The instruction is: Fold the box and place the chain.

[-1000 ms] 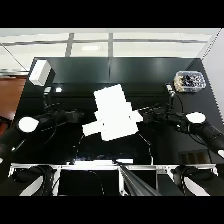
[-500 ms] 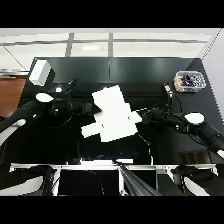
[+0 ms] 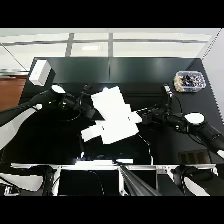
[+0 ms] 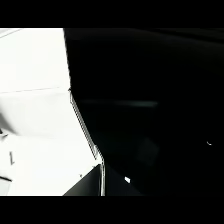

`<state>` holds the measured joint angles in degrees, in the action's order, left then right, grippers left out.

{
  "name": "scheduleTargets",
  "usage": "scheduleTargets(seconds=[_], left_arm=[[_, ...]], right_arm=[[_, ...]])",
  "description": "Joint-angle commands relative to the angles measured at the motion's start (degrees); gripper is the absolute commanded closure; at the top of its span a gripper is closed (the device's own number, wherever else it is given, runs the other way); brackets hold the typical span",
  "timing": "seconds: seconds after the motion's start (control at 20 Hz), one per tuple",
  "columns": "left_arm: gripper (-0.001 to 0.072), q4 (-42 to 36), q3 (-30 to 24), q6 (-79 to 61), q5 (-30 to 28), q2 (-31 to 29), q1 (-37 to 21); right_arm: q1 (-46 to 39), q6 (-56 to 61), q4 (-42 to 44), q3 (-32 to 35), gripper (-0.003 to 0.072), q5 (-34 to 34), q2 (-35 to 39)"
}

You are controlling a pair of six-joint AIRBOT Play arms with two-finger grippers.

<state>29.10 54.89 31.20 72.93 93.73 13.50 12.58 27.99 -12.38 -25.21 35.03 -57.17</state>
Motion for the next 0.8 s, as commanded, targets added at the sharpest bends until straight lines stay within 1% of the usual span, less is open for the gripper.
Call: scheduleTargets(seconds=[0.0,0.1,0.15,0.2,0.25,0.35,0.4,0.45,0.5,0.55,0.6,0.65,0.7,0.75], left_arm=[[0.067,3.3,2.1,-4.8,1.9,1.5,0.6],[0.0682,3.3,2.5,-5.7,1.5,1.5,1.0],[0.0683,3.4,2.7,-5.7,1.5,1.5,1.0],[0.0685,3.6,2.8,-5.7,1.6,1.2,1.0],[0.0687,4.6,2.8,-5.7,1.5,0.5,1.0],[0.0689,8.7,2.4,-5.1,0.8,-2.8,1.7],[0.0689,10.2,1.1,-5.4,-1.5,-5.7,2.6],[0.0689,10.9,-1.0,-7.7,-5.5,-8.9,4.0],[0.0688,10.8,-3.4,-11.7,-10.5,-11.9,5.4],[0.0686,10.7,-6.1,-16.3,-17.2,-14.6,7.2],[0.0684,10.7,-7.8,-22.1,-22.9,-16.3,8.7],[0.0681,10.7,-8.5,-29.6,-26.9,-16.9,10.2],[0.0682,10.7,-8.3,-36.6,-27.7,-16.7,11.3],[0.0681,10.9,-7.7,-39.9,-27.7,-16.3,12.5]], right_arm=[[0.0,0.0,-0.8,0.0,0.0665,0.1,0.0],[0.0,0.0,-1.9,0.0,0.0663,0.8,0.0],[-0.2,0.1,-2.1,-0.1,0.0553,0.9,0.1],[-0.9,0.1,-2.2,-0.6,0.0198,2.1,0.3],[-2.3,0.0,-3.7,-1.9,-0.0024,4.8,0.7],[-5.8,0.0,-12.1,-6.7,-0.0023,13.6,2.1],[-7.1,-0.6,-18.5,-9.5,-0.0022,19.2,2.8],[-7.5,-0.8,-25.6,-11.8,-0.0022,23.7,3.3],[-7.5,-0.8,-31.6,-12.7,-0.0021,26.0,3.5],[-7.5,-0.8,-35.7,-12.5,-0.0021,26.3,3.4],[-7.5,-0.9,-38.6,-11.5,-0.0021,24.9,3.4],[-7.5,-1.9,-40.4,-9.9,-0.0021,22.2,3.4],[-7.5,-4.0,-40.3,-8.4,-0.0021,20.9,3.4],[-7.4,-6.3,-39.7,-7.3,-0.0021,20.4,3.4]])
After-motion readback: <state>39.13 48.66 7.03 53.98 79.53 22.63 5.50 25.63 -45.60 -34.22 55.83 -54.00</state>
